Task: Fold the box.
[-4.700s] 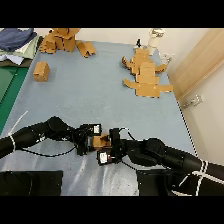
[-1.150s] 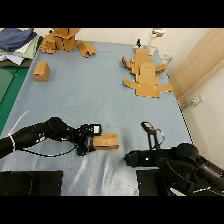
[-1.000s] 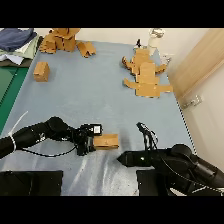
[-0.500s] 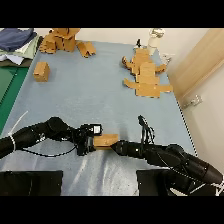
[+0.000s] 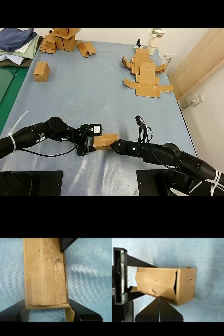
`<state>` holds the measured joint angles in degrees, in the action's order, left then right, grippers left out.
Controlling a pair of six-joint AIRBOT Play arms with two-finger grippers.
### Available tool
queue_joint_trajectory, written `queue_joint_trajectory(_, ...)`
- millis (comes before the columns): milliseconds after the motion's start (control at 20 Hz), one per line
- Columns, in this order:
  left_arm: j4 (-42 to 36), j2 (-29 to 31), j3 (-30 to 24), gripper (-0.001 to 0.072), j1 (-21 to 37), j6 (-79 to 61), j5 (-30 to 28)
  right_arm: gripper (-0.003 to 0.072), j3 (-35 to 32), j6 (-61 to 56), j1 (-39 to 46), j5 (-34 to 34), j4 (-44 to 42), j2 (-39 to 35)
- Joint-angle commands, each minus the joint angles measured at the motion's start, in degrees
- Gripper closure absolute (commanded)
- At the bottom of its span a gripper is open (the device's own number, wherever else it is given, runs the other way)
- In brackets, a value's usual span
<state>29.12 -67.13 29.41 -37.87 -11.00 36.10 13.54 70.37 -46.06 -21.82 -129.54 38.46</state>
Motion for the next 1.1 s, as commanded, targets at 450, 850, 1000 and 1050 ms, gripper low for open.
queue_joint_trajectory(450,0.0,0.0,0.0,0.0239,0.0,0.0,0.0,0.0685,8.3,-8.0,5.1,-22.0,28.6,-5.5)
queue_joint_trajectory(850,0.0,0.0,0.0,0.0239,0.0,0.0,0.0,0.0685,23.5,-4.2,19.1,-45.6,37.6,15.7)
queue_joint_trajectory(1000,0.0,0.0,0.0,0.0239,0.0,0.0,-0.1,0.0685,28.5,-3.9,19.2,-45.6,37.6,24.5)
queue_joint_trajectory(1050,0.0,0.0,0.0,0.0240,0.0,0.0,0.0,0.0684,29.6,-3.9,19.2,-45.5,37.3,26.1)
